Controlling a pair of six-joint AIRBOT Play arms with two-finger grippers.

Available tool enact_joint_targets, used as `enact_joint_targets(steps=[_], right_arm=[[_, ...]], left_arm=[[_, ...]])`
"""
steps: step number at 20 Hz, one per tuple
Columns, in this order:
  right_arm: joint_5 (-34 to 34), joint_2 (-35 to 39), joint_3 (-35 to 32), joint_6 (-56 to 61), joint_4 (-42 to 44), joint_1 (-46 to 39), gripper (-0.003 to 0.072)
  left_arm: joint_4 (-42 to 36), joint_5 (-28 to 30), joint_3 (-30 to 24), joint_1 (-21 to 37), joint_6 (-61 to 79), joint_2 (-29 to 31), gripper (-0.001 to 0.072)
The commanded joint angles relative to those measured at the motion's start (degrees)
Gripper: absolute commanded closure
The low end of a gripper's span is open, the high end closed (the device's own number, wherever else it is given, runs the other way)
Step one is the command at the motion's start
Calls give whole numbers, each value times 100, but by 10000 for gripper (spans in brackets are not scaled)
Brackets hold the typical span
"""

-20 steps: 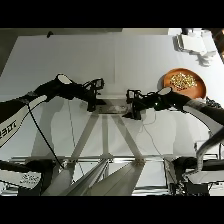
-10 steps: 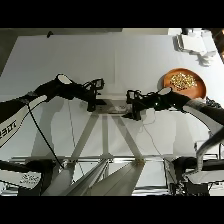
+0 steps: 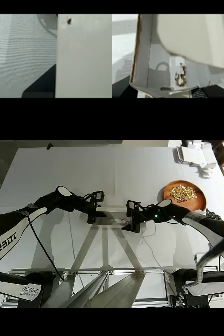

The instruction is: Fold the box and place the chain.

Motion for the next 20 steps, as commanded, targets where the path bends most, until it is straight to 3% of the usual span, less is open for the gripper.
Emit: enact_joint_targets(steps=[1,4,9,11,20], right_arm=[[-59,-4,2,122,-22,57,65],[-76,-4,4,122,-127,118,159],[-74,-2,2,122,-129,118,170],[-72,-2,4,122,-133,118,287],[-70,-2,4,122,-133,118,282]], left_arm=[[-4,2,4,0,-2,-2,702],[-4,2,4,0,-2,-2,702],[-4,2,4,0,-2,-4,702],[-4,2,4,0,-2,-2,702],[-4,2,4,0,-2,-2,702]])
